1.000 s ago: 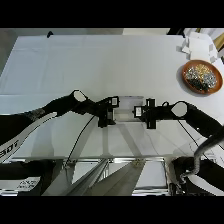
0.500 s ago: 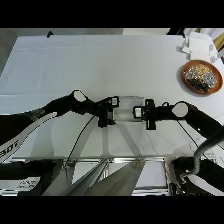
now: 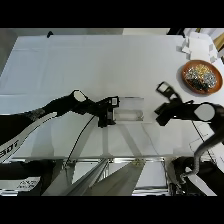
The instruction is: Fold the box and place the chain.
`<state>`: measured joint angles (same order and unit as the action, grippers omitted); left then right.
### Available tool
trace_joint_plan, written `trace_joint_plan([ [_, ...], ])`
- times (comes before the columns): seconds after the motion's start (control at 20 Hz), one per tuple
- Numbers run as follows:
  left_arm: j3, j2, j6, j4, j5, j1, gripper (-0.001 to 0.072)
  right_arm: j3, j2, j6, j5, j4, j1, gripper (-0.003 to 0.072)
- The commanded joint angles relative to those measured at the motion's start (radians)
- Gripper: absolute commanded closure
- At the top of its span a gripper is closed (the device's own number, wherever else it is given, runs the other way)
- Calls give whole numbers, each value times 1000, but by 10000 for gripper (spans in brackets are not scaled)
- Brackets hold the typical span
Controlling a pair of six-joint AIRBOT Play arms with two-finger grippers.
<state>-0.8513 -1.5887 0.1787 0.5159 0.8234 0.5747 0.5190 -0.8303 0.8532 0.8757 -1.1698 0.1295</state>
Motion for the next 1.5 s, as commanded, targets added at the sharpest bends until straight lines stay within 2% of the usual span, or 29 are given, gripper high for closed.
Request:
trace_joint_plan([
  [0.0, 1, 0, 0, 0, 3, 0, 399, 0, 26, 443, 121, -120, -159, 673],
  [0.2, 1, 0, 0, 0, 3, 0, 399, -29, -11, 509, 124, -66, -219, 674],
  [0.4, 1, 0, 0, 0, 3, 0, 399, -93, -121, 425, 57, 100, -186, 674],
  [0.65, 1, 0, 0, 0, 3, 0, 399, -94, -230, 280, 18, 341, -142, 674],
  [0.75, 1, 0, 0, 0, 3, 0, 399, -94, -248, 258, -6, 387, -130, 674],
  [1.0, 1, 1, 0, 0, 3, 0, 399, -94, -262, 244, -34, 396, -130, 674],
  [1.15, 1, 0, 0, 0, 3, 0, 399, -93, -243, 152, -4, 537, -130, 672],
  [1.2, 1, 0, 0, 0, 3, 0, 399, -93, -229, 128, 1, 579, -130, 661],
  [1.25, 1, 0, 0, 0, 3, 0, 399, -93, -212, 129, 2, 599, -129, 555],
  [1.3, 1, 0, 0, 0, 3, 0, 399, -93, -197, 133, 6, 600, -128, 491],
  [1.45, 1, 0, 0, 0, 3, 0, 399, -93, -175, 134, 30, 597, -126, 479],
])
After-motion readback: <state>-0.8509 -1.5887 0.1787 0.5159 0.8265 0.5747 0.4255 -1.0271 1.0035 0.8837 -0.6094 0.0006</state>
